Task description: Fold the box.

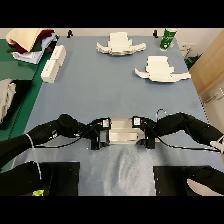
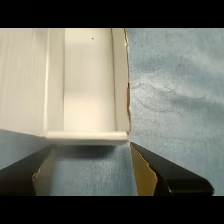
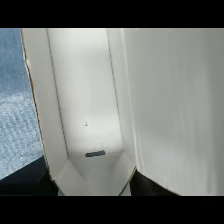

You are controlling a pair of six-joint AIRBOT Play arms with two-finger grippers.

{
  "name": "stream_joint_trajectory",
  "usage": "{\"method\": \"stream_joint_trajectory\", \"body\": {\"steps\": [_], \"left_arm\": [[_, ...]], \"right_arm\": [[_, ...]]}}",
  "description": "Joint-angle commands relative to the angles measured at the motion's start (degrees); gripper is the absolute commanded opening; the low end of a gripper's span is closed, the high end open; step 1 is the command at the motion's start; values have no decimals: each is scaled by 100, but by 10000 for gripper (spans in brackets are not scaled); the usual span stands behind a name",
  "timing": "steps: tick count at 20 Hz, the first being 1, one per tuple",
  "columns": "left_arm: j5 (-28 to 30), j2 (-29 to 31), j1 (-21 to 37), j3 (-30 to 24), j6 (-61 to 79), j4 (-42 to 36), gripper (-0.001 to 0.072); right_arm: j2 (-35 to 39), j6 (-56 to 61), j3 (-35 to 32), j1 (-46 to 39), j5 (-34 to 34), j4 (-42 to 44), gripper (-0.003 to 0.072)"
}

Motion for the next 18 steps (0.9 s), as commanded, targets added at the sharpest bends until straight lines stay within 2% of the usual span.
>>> {"method": "stream_joint_trajectory", "body": {"steps": [1, 8, 12, 18], "left_arm": [[118, -212, -28, 83, 293, -299, 703], [125, -299, -63, 140, 208, -278, 702], [315, -396, -210, 236, -83, -37, 701], [210, -407, -315, 243, -275, 354, 701]], "right_arm": [[0, -4, -2, 7, 4, 4, 446], [-2, -4, -2, 7, 4, 4, 446], [0, -4, -2, 7, 4, 4, 446], [0, -4, -2, 7, 4, 4, 446]]}}
